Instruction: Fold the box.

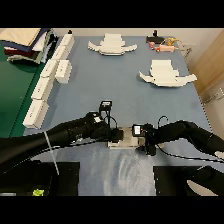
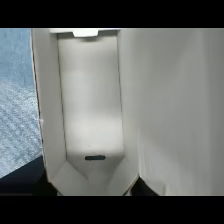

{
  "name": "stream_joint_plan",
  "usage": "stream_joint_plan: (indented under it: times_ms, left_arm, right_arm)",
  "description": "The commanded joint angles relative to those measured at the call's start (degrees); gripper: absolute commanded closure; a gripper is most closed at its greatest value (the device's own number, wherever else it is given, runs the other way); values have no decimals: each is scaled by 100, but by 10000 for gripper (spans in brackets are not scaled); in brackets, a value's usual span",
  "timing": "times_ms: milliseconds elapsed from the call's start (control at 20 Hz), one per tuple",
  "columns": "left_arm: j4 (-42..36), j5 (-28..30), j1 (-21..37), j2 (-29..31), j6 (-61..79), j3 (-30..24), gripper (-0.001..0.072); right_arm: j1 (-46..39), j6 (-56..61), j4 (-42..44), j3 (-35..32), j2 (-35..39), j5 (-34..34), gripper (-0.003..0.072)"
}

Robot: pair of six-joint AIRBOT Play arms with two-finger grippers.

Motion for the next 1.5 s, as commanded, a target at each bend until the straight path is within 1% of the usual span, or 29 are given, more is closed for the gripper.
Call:
stream_joint_plan:
  times_ms: [0,150,300,450,500,600,650,700,900,1000,1050,1100,1150,1200,1450]
  left_arm:
    - [599,-686,-369,-437,-682,470,295]
    - [857,-1272,-621,-916,-831,874,295]
    - [866,-1534,-713,-1257,-828,1147,295]
    - [909,-1663,-710,-1449,-833,1357,297]
    - [927,-1722,-710,-1482,-844,1408,361]
    - [927,-1729,-710,-1488,-835,1423,621]
    - [927,-1764,-710,-1488,-839,1421,677]
    - [927,-1794,-710,-1488,-844,1421,693]
    - [922,-1974,-710,-1488,-828,1423,693]
    - [861,-1969,-710,-1486,-817,1423,691]
    - [837,-1971,-710,-1486,-807,1425,672]
    - [796,-1974,-710,-1486,-737,1434,385]
    - [765,-1985,-710,-1480,-741,1434,61]
    - [741,-2037,-710,-1475,-763,1436,25]
    - [717,-2887,-710,-1471,-514,1694,25]
  right_arm:
    - [4,0,0,-2,0,0,160]
    - [4,0,0,-2,0,2,160]
    - [4,0,0,-2,0,2,160]
    - [4,2,0,-2,0,2,160]
    - [4,0,0,-2,0,2,160]
    - [4,2,0,-2,0,2,160]
    - [4,2,0,-2,0,2,160]
    - [4,2,0,-2,0,2,160]
    - [4,0,0,-2,0,2,160]
    - [4,2,0,-2,0,2,160]
    - [4,0,0,-2,0,2,160]
    - [4,2,0,-2,0,2,160]
    - [4,2,0,-2,0,2,160]
    - [4,0,0,-2,0,2,160]
    - [4,0,0,-2,0,2,160]
